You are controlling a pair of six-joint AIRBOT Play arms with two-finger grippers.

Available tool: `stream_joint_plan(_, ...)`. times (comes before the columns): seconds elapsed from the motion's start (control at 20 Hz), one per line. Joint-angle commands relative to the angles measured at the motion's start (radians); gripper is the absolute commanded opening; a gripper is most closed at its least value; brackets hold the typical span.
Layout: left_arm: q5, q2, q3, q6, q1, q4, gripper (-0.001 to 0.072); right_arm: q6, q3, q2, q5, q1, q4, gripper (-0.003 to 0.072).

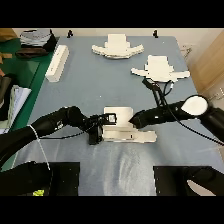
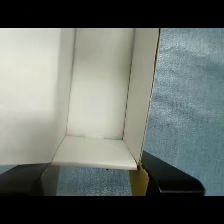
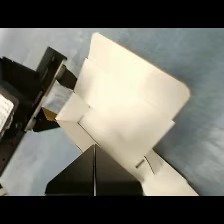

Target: Fold the box.

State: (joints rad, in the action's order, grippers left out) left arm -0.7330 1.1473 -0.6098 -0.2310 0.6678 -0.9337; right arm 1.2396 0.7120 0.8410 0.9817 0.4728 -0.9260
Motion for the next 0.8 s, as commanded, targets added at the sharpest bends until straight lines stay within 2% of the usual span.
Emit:
stream_joint_plan(0.0, -0.007, 0.000, 0.000, 0.002, 0.000, -0.002, 0.0464, 0.042, -0.012, -0.150, 0.187, 0.001, -0.320, 0.0049)
stream_joint_plan(0.1, -0.007, 0.000, 0.000, 0.002, 0.000, -0.002, 0.0464, -0.072, -0.074, -0.179, 0.214, 0.003, -0.343, 0.0396)
stream_joint_plan(0.2, -0.008, 0.000, 0.000, 0.002, 0.000, -0.002, 0.0464, -0.319, -0.159, -0.174, 0.176, 0.003, -0.327, 0.0670)
stream_joint_plan(0.3, -0.007, 0.000, 0.000, 0.002, 0.000, -0.002, 0.0464, -0.513, -0.223, -0.160, 0.087, 0.003, -0.321, 0.0700)
stream_joint_plan(0.45, -0.008, 0.000, 0.000, 0.002, 0.000, -0.002, 0.0463, -0.629, -0.242, -0.134, -0.053, 0.003, -0.299, 0.0720)
stream_joint_plan(0.6, -0.007, 0.000, 0.000, 0.002, 0.000, -0.002, 0.0464, -0.721, -0.242, -0.081, -0.086, 0.003, -0.251, 0.0720)
stream_joint_plan(0.75, -0.007, 0.000, 0.000, 0.002, 0.000, -0.002, 0.0464, -0.752, -0.242, -0.032, -0.125, 0.003, -0.142, 0.0720)
